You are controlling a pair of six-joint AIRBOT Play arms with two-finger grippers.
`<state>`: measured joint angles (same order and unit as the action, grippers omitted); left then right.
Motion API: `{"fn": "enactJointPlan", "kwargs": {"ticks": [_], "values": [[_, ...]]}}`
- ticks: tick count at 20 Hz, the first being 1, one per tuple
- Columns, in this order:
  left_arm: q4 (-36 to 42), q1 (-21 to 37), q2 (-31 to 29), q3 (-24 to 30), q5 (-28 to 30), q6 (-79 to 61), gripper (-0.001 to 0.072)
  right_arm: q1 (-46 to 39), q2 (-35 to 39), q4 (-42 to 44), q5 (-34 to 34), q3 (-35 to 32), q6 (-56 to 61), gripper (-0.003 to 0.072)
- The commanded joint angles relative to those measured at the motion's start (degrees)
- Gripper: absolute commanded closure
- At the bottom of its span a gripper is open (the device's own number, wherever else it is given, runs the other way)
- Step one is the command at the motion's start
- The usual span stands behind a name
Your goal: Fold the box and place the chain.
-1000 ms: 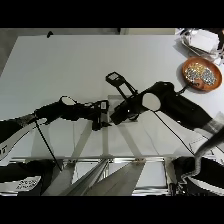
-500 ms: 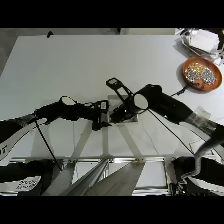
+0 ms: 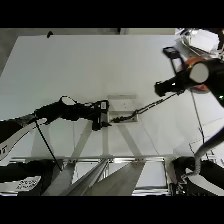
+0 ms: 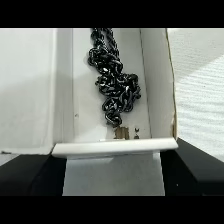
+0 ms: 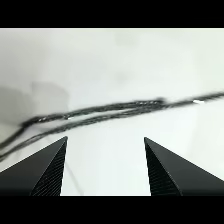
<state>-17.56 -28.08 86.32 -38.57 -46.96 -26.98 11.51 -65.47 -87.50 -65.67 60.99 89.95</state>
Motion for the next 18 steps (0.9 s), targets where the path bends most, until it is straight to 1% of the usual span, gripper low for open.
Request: {"fn": "enactJointPlan", "kwargs": {"ticks": [1, 3, 5, 7, 10, 11, 12, 16, 17, 18], "values": [[0.0, 0.0, 0.0, 0.0, 0.0, 0.0, 0.0501, -15.5, -2.2, -2.5, 3.5, 0.0, 2.3, 0.016], [0.0, 0.0, 0.0, 0.0, 0.0, 0.0, 0.0501, -21.1, -5.9, -2.5, 4.5, 0.0, 3.2, 0.0161], [0.0, 0.0, 0.0, 0.0, 0.0, 0.0, 0.0501, -24.4, -10.0, -2.5, 6.9, 0.0, 3.2, 0.0165], [0.0, 0.0, 0.0, 0.0, 0.0, 0.0, 0.0501, -25.8, -13.8, -2.5, 11.1, 0.0, 3.7, 0.0174], [0.0, 0.0, 0.0, 0.0, 0.0, 0.0, 0.0501, -25.9, -18.4, -2.7, 17.0, 0.0, 7.6, 0.0183], [0.0, 0.0, 0.0, 0.0, 0.0, 0.0, 0.0501, -25.9, -19.8, -2.8, 18.5, 0.0, 9.1, 0.0219], [0.0, 0.0, 0.0, 0.0, 0.0, 0.0, 0.0501, -25.9, -21.0, -2.8, 20.0, 0.0, 9.6, 0.0278], [0.0, 0.0, 0.0, 0.0, 0.0, 0.0, 0.0501, -25.9, -24.1, -2.7, 26.5, 0.0, 14.6, 0.0295], [0.0, 0.0, 0.0, 0.0, 0.0, 0.0, 0.0501, -25.9, -24.4, -2.7, 27.8, 0.0, 15.3, 0.0342], [0.0, 0.0, 0.0, 0.0, 0.0, 0.0, 0.0501, -25.9, -24.5, -2.9, 28.7, 0.0, 15.3, 0.0412]]}}
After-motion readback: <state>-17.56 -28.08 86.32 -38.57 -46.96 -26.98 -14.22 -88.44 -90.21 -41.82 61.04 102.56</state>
